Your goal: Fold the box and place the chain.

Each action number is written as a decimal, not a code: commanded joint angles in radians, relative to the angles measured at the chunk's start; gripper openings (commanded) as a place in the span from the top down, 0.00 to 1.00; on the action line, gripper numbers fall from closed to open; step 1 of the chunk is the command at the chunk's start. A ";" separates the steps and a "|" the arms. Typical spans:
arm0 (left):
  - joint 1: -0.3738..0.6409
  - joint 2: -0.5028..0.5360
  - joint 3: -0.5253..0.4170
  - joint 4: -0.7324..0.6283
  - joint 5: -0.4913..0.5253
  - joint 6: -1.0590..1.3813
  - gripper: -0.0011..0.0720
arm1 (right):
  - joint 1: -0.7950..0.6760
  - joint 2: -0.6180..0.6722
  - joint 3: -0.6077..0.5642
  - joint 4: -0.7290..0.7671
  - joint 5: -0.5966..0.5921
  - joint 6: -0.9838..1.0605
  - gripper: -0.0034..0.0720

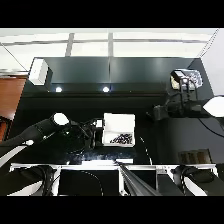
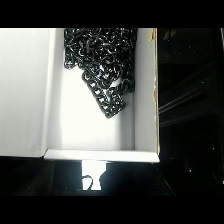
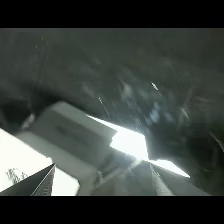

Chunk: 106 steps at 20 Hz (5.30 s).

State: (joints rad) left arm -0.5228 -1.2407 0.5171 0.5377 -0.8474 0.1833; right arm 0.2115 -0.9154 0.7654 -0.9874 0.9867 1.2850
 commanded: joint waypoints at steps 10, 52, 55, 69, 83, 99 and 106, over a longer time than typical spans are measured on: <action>0.000 -0.001 0.000 0.002 0.002 -0.002 0.52 | 0.040 -0.227 0.005 0.420 0.282 -0.941 0.00; 0.000 -0.001 0.000 0.002 0.002 -0.002 0.52 | 0.428 -0.073 -0.111 0.078 -0.079 -0.807 0.03; 0.000 -0.001 0.000 0.002 0.002 -0.001 0.52 | 0.429 -0.073 -0.111 0.124 0.030 -0.817 0.03; 0.000 -0.001 0.000 0.002 0.002 -0.001 0.52 | 0.507 -0.081 -0.140 0.085 -0.079 -0.957 0.03; 0.000 -0.001 0.000 0.002 0.002 -0.001 0.52 | 0.507 -0.053 -0.134 0.085 -0.168 -0.940 0.03; 0.000 -0.001 0.000 0.003 0.002 -0.001 0.52 | 0.507 -0.078 -0.135 0.085 -0.229 -0.914 0.23; 0.000 -0.001 0.000 0.003 0.002 -0.001 0.52 | 0.507 -0.080 -0.136 0.085 -0.255 -0.914 0.30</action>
State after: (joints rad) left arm -0.5228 -1.2415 0.5175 0.5400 -0.8467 0.1814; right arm 0.7185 -0.9932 0.6300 -0.9024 0.7383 0.3706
